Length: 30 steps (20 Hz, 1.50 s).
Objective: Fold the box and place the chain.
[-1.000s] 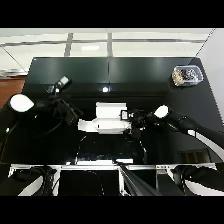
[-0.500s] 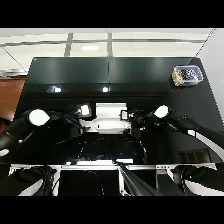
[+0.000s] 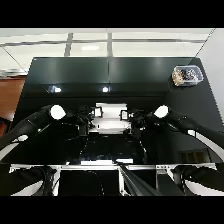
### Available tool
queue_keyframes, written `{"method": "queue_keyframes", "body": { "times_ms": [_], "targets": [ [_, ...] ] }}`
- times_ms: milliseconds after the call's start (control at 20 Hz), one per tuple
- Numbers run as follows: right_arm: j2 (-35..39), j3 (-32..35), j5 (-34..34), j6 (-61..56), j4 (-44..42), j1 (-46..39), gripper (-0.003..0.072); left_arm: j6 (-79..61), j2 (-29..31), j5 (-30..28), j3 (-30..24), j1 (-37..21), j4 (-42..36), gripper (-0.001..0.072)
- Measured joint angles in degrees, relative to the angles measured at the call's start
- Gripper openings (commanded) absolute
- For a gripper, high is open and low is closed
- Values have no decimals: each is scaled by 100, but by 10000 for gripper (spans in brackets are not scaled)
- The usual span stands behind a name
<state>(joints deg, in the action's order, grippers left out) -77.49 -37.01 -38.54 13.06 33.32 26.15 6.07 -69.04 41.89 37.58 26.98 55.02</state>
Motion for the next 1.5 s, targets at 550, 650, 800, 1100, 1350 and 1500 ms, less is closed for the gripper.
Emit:
{"method": "queue_keyframes", "body": {
  "times_ms": [550, 650, 800, 1100, 1350, 1500],
  "targets": [
    [0, 0, 0, 4, 2, 0, 215, -9, -131, 402, 87, 11, -765, 275],
    [0, 2, 0, -2, 0, 0, 215, -13, -210, 337, 87, 11, -1110, 275],
    [0, 2, 2, -9, -2, 0, 215, -33, -334, 221, 87, 11, -1462, 159],
    [0, 0, 4, -2, 0, 0, 215, -50, -428, 201, 87, 15, -1611, 141],
    [0, 0, 4, 4, 2, 0, 215, 155, -280, 380, 105, -94, -1473, 26],
    [0, 0, 4, 4, 2, 0, 215, 776, 114, 863, 164, -487, -1073, 26]
  ]
}}
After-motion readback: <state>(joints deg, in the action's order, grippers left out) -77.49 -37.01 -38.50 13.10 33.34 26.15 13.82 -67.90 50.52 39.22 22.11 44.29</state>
